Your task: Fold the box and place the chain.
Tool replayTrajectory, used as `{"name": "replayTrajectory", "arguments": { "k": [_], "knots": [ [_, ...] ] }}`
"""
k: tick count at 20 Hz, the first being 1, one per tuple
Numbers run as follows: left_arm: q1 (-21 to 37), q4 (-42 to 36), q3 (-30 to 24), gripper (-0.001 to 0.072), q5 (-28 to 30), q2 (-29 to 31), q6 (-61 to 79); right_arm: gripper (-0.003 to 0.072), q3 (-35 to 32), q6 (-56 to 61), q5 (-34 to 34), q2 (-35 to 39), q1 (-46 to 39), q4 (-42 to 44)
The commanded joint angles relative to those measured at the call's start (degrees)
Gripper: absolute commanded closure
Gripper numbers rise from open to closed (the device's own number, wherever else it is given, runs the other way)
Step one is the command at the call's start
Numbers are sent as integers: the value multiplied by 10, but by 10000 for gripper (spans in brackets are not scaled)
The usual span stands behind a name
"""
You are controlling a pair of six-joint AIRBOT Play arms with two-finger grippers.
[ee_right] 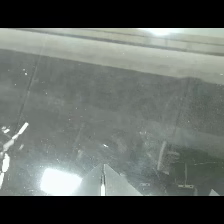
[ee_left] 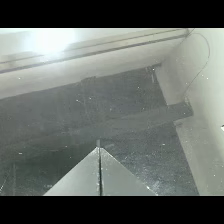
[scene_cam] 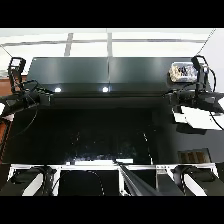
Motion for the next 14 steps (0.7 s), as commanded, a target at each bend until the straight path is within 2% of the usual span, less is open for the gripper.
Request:
{"name": "replayTrajectory", "arguments": {
  "k": [1,14],
  "knots": [
    [0,0,0,682,0,0,0,670,0,0,0,0,1,0],
    [0,-5,0,681,0,0,0,670,0,0,0,0,1,7]
  ]
}}
